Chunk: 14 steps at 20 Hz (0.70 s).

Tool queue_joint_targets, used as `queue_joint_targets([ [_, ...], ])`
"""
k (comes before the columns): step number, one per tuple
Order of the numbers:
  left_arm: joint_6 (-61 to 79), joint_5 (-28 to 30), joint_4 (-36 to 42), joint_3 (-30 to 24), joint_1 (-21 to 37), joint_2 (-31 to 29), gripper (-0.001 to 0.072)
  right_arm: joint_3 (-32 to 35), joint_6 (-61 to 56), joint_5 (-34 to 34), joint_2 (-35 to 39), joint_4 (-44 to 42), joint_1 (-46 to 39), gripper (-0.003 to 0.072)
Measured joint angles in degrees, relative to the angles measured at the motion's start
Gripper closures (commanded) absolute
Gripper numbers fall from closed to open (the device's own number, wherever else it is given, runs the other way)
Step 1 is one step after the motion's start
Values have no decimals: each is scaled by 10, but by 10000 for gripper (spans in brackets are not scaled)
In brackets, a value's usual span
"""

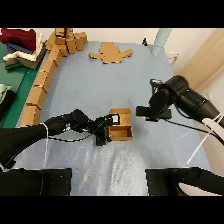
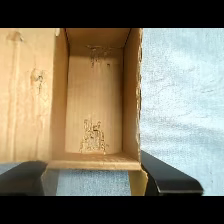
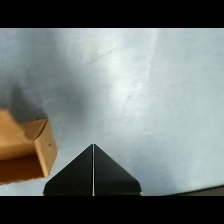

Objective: Fold the box.

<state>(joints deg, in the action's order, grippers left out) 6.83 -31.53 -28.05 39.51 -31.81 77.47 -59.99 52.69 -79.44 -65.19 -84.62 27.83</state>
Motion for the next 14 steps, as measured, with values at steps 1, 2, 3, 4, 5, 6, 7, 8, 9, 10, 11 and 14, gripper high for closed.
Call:
queue_joint_targets([
  [1,0,0,0,0,0,0,336,0,34,14,-8,-29,-33,683],
  [2,0,0,0,0,0,0,336,0,72,29,-19,-69,-64,684],
  [3,0,0,0,0,0,0,336,0,119,46,-36,-128,-99,684],
  [4,0,0,0,0,0,0,336,-1,165,61,-55,-190,-130,683],
  [5,0,0,0,0,0,0,336,-4,214,72,-81,-262,-162,683],
  [6,0,0,0,0,0,0,336,-9,258,79,-108,-327,-189,683],
  [7,0,0,0,0,0,0,336,-18,298,84,-140,-389,-213,684],
  [8,0,0,0,0,0,0,336,-30,331,85,-168,-436,-231,684],
  [9,0,0,0,0,0,0,336,-45,362,83,-198,-476,-244,684],
  [10,0,0,0,0,0,0,336,-60,387,74,-225,-504,-251,684],
  [11,0,0,0,0,0,0,336,-74,411,63,-248,-527,-254,684],
  [14,0,0,0,0,0,0,336,-104,491,28,-294,-567,-243,684],
])
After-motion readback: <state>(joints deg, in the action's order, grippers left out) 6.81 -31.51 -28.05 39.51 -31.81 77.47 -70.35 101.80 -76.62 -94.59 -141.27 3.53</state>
